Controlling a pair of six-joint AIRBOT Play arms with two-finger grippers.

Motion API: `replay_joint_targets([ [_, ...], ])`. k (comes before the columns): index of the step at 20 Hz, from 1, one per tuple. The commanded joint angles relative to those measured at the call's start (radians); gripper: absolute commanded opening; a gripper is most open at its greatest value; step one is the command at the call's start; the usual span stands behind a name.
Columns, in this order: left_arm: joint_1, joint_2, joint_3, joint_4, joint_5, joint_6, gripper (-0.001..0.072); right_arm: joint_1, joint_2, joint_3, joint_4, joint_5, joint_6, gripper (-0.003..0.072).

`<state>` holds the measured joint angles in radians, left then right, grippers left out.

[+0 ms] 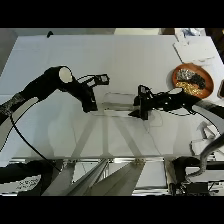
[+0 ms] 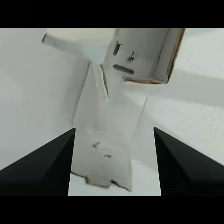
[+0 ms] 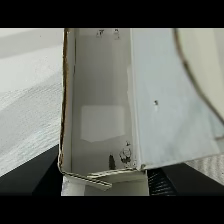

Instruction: Fold the box and place the chain.

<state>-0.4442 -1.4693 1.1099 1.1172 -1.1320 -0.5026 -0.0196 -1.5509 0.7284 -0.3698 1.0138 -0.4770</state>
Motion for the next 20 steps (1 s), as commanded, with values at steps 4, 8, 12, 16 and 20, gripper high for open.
replay_joint_targets([
  [4,0.0,-0.013,0.0,-0.033,0.074,0.251,0.0525,0.0,0.001,0.001,0.0,0.0,0.0,0.0461],
  [8,-0.022,-0.062,-0.004,-0.036,0.05,0.298,0.051,0.0,0.001,0.001,0.0,0.0,0.0,0.0461],
  [12,-0.036,-0.1,-0.005,-0.09,0.079,0.327,0.0511,0.0,0.001,0.001,0.0,0.0,0.0,0.0461],
  [16,-0.038,-0.12,-0.005,-0.093,0.069,0.327,0.0454,0.0,0.001,0.001,0.0,0.0,0.0,0.0461],
  [20,-0.037,-0.12,-0.005,-0.094,0.069,0.327,0.044,0.0,0.001,0.001,0.0,0.0,0.0,0.0461],
])
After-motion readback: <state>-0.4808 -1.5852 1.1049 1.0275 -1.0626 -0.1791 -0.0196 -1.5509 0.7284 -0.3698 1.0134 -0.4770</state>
